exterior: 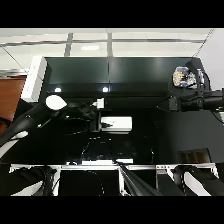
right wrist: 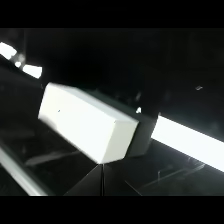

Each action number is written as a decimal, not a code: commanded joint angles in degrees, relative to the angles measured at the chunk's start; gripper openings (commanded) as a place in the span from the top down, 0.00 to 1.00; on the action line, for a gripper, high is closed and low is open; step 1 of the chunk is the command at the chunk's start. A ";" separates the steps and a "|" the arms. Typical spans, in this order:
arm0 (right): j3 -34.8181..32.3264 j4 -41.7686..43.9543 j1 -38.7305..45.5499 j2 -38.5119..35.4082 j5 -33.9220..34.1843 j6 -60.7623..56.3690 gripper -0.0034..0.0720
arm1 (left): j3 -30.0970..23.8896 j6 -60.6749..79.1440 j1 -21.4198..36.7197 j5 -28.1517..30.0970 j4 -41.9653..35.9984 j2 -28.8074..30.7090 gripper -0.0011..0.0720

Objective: Fold the box and place the chain.

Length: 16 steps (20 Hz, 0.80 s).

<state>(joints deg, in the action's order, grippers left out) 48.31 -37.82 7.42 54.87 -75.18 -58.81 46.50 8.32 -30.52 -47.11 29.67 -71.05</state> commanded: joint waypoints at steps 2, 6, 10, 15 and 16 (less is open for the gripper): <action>0.04 -1.99 0.44 -0.31 2.34 1.62 0.94 | 9.84 -10.19 -4.35 2.12 -1.68 -11.30 0.01; 0.04 -8.46 2.62 -0.31 2.56 1.62 0.94 | 13.20 -13.49 -4.28 -2.95 1.01 -15.61 0.01; 0.04 -8.81 5.95 -0.31 4.31 2.71 0.94 | 13.22 -16.48 -4.33 -5.84 6.16 -15.61 0.01; 0.04 -8.81 6.27 -0.31 4.94 3.63 0.94 | 13.31 -16.48 -4.72 -9.09 6.45 -15.61 0.02; 0.04 -8.81 6.27 -0.31 4.96 3.78 0.94 | 13.33 -16.48 -5.05 -9.01 6.45 -15.61 0.02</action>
